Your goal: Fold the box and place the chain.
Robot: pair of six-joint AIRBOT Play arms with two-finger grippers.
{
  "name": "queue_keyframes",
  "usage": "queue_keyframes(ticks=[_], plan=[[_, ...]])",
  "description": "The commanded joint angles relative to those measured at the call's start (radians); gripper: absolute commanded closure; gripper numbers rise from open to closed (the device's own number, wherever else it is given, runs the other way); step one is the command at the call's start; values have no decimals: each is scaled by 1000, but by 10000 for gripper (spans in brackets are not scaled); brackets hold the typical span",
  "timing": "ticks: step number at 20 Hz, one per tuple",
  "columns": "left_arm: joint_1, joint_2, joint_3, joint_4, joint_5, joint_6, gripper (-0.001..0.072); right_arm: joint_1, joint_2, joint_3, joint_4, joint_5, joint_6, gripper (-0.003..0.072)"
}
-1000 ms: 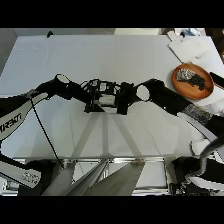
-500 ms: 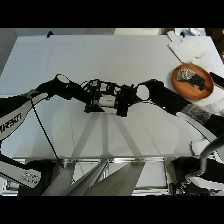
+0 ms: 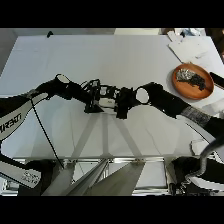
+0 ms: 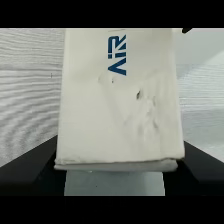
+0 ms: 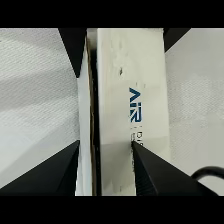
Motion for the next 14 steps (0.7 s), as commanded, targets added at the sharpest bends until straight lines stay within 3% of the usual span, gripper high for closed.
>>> queue_keyframes(ticks=[1, 7, 9, 11, 13, 14], plan=[[0, 0, 0, 0, 3, 2, 313, -1, 35, 0, -14, -42, 1, 341], [0, 0, 0, 0, 3, 2, 313, -1, 84, 0, -10, -52, 62, 349], [0, 0, 0, 0, 3, 2, 313, -1, 84, 0, -5, -58, 130, 383], [0, 0, 0, 0, 3, 2, 313, -1, 83, 0, 15, -106, 201, 470], [0, 0, 0, 0, 3, 2, 313, -6, 78, 0, 115, -194, 301, 661], [0, 0, 0, 0, 3, 2, 313, -14, 70, 0, 192, -245, 344, 675]])
